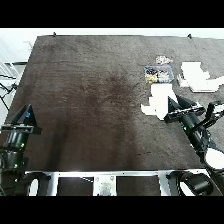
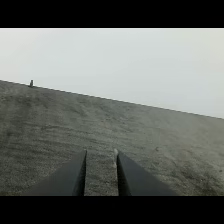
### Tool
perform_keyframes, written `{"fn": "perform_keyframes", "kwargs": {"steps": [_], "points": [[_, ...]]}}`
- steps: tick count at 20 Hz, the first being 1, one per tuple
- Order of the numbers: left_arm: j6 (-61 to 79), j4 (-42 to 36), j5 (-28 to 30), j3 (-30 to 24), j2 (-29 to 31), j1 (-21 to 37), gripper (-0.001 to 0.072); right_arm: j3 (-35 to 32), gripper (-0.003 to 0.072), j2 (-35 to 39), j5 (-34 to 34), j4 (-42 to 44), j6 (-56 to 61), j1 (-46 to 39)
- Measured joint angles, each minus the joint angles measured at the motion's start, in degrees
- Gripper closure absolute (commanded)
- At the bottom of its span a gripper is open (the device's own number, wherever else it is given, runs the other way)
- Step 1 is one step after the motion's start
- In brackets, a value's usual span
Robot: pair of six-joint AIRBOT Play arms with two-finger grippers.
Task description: Fold the box and place the chain.
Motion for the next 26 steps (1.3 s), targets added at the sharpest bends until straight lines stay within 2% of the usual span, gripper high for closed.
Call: {"fn": "perform_keyframes", "kwargs": {"steps": [4,5,6,11,15,18,22,26], "points": [[0.00,0.00,-0.02,-0.09,0.00,0.00,0.0476,-0.13,0.0339,0.00,0.00,0.00,0.00,0.00],[0.00,0.00,-0.02,-0.09,0.00,0.00,0.0477,-0.13,0.0235,0.00,0.00,0.02,0.00,0.02],[0.00,0.00,-0.02,-0.09,0.00,0.00,0.0476,0.07,0.0187,0.00,0.04,0.02,0.00,0.04],[0.02,0.00,-0.04,-0.09,0.00,0.00,0.0476,3.91,0.0221,-0.46,-0.83,-0.04,-0.11,-2.38],[0.00,0.00,-0.07,-0.09,0.00,0.00,0.0477,10.08,0.0220,-5.84,0.98,1.36,0.96,-12.66],[0.02,0.00,-0.07,-0.09,0.00,0.00,0.0476,16.92,0.0216,-15.06,11.72,2.16,3.32,-25.92],[0.02,-0.02,-0.09,-0.09,0.00,0.00,0.0476,28.74,0.0207,-30.29,35.52,1.05,4.92,-45.42],[0.02,-0.02,-0.09,-0.09,0.00,0.00,0.0476,42.29,0.0181,-43.36,54.23,-3.58,7.02,-58.34]]}}
